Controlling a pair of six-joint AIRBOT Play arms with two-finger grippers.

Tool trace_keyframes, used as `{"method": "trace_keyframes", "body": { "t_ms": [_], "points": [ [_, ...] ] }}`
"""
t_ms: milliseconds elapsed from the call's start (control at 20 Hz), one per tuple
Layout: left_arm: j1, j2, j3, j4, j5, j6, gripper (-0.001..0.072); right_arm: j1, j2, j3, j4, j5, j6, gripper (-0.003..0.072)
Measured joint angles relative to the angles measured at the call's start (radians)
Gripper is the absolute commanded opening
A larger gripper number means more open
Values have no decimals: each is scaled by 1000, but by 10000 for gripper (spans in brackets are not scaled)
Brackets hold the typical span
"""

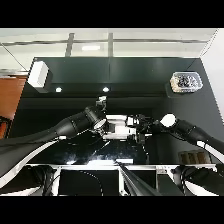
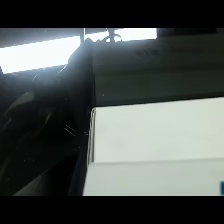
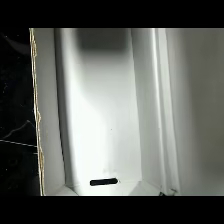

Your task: Fold the box and place the chain.

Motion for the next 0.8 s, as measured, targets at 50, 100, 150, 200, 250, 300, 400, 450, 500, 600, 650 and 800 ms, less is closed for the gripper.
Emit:
{"method": "trace_keyframes", "body": {
  "t_ms": [50,100,150,200,250,300,400,450,500,600,650,800],
  "points": [
    [1,0,0,1,5,-5,200,0,0,0,0,0,0,435],
    [1,0,0,0,13,-8,148,0,0,0,0,0,0,435],
    [1,-1,0,0,19,-9,109,0,0,0,0,0,1,435],
    [1,-1,0,0,20,-16,24,0,0,0,0,0,1,435],
    [1,-1,0,1,28,-21,24,0,0,0,2,0,3,435],
    [1,-2,1,0,30,-19,24,0,0,0,1,0,2,435],
    [-1,-2,1,0,30,-19,25,0,0,0,1,0,1,435],
    [-1,-2,1,0,30,-19,68,0,0,0,1,0,1,435],
    [-1,-2,2,0,30,-14,189,0,0,0,0,0,0,435],
    [-1,-2,6,-5,35,-12,283,0,0,0,-2,0,-3,435],
    [-1,-2,8,-6,33,-14,283,0,-1,0,-2,1,-3,436],
    [-1,-4,12,-5,33,-17,268,0,-1,0,-2,1,-2,435]
  ]
}}
